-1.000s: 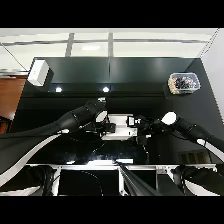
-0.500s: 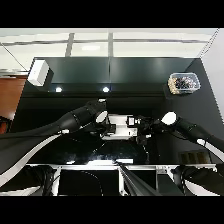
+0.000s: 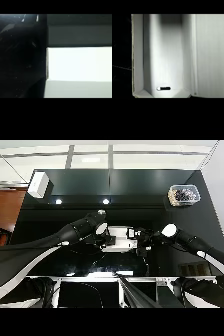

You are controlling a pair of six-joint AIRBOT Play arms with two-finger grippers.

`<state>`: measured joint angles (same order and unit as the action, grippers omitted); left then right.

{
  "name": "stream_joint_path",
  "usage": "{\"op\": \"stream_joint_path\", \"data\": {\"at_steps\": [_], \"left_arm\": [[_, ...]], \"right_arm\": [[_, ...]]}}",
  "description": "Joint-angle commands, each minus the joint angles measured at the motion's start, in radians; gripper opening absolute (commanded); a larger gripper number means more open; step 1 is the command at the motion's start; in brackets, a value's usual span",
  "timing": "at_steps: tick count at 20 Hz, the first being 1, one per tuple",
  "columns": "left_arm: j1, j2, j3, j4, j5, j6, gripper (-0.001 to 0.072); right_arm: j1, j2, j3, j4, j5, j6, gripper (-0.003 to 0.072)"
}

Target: Fold the box and place the chain.

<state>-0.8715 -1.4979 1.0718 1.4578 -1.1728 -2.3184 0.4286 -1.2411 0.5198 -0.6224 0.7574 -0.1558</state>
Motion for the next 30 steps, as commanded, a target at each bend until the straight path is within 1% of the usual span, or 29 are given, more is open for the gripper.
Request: {"op": "stream_joint_path", "data": {"at_steps": [1, 5, 8, 12, 13, 14, 15, 16, 17, 19, 22, 24, 29, 30], "left_arm": [[0.001, 0.0, 0.001, 0.0, 0.002, -0.002, 0.0025], [0.0, 0.0, 0.001, 0.0, 0.001, -0.001, 0.0026], [0.0, 0.0, 0.001, -0.001, 0.001, -0.002, 0.0025], [0.0, 0.0, 0.001, -0.005, -0.012, -0.001, 0.0026], [0.001, 0.0, 0.001, -0.005, -0.014, -0.001, 0.0026], [0.0, 0.0, 0.001, -0.005, -0.014, -0.001, 0.0026], [0.0, 0.0, 0.001, -0.005, -0.014, -0.002, 0.0026], [0.0, 0.0, 0.001, -0.005, -0.014, -0.002, 0.0026], [0.0, 0.0, 0.001, -0.005, -0.014, -0.002, 0.0026], [0.0, 0.0, 0.001, -0.005, -0.01, -0.002, 0.0026], [0.0, 0.0, 0.001, -0.005, -0.01, -0.002, 0.0026], [0.001, 0.0, 0.001, -0.005, -0.01, -0.002, 0.0026], [0.001, 0.0, 0.001, -0.004, -0.006, -0.002, 0.0026], [0.001, 0.0, 0.001, -0.004, -0.006, -0.002, 0.0026]], "right_arm": [[0.0, 0.005, 0.0, -0.003, -0.001, 0.078, 0.0679], [-0.001, 0.088, 0.0, -0.104, 0.032, 0.163, 0.0678], [-0.001, 0.155, 0.0, -0.193, 0.07, 0.168, 0.0678], [0.001, 0.159, 0.0, -0.141, 0.069, 0.158, 0.0673], [0.001, 0.158, -0.001, -0.139, 0.069, 0.152, 0.0475], [0.001, 0.157, -0.001, -0.137, 0.07, 0.152, 0.0426], [0.003, 0.156, -0.001, -0.135, 0.07, 0.152, 0.0346], [0.006, 0.156, -0.001, -0.124, 0.074, 0.153, 0.0153], [0.011, 0.153, -0.001, -0.103, 0.073, 0.153, 0.0127], [0.029, 0.137, -0.001, -0.016, 0.049, 0.153, 0.0127], [0.08, 0.087, -0.001, 0.09, -0.035, 0.153, 0.0127], [0.103, 0.073, -0.001, 0.098, -0.067, 0.153, 0.0127], [0.103, 0.072, -0.001, 0.087, -0.063, 0.153, 0.0129], [0.103, 0.072, -0.001, 0.087, -0.065, 0.163, 0.0311]]}}
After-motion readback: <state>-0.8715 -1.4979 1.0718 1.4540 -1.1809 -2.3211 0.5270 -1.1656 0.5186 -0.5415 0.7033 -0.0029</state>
